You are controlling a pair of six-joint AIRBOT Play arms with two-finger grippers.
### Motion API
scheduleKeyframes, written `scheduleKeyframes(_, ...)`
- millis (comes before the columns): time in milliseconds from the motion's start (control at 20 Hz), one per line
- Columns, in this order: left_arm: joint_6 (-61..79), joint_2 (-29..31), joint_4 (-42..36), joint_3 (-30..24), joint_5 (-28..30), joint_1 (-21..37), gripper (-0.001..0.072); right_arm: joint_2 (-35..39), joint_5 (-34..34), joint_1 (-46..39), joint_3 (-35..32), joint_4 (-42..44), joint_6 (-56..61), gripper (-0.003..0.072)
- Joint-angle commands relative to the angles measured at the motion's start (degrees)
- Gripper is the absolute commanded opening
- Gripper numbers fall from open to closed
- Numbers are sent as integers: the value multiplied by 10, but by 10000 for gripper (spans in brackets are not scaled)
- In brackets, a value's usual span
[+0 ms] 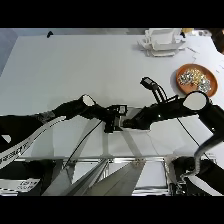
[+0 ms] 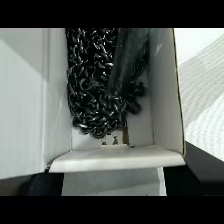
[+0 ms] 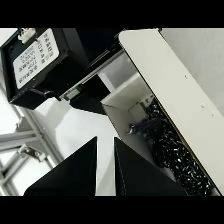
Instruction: Fold the box and place the chain.
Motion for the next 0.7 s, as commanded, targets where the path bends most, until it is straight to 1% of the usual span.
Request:
scheduleKeyframes(0, 0, 0, 0, 0, 0, 0, 10, -5, -2, 4, 6, -10, 0, 130)
scheduleKeyframes(150, 0, 0, 0, 0, 0, 0, 10, -5, 32, 4, 74, -77, 2, 131)
scheduleKeyframes(200, 0, 0, 0, 0, 0, 0, 10, -5, 41, 4, 102, -102, 7, 116)
scheduleKeyframes(300, 0, 0, 0, 0, 0, 0, 10, -5, 35, 2, 143, -137, 17, 93)
scheduleKeyframes(350, 0, 0, 0, 0, 0, 0, 10, -5, 17, -5, 149, -140, 15, 14)
scheduleKeyframes(400, 0, 0, 0, 0, 0, 0, 10, -10, -4, -18, 149, -143, 15, 19)
scheduleKeyframes(450, 0, 0, 0, 0, 0, 0, 10, -19, -8, -29, 149, -145, 14, 19)
scheduleKeyframes(650, 0, 0, 0, 0, 0, 0, 10, -83, -1, -39, 148, -134, -30, 19)
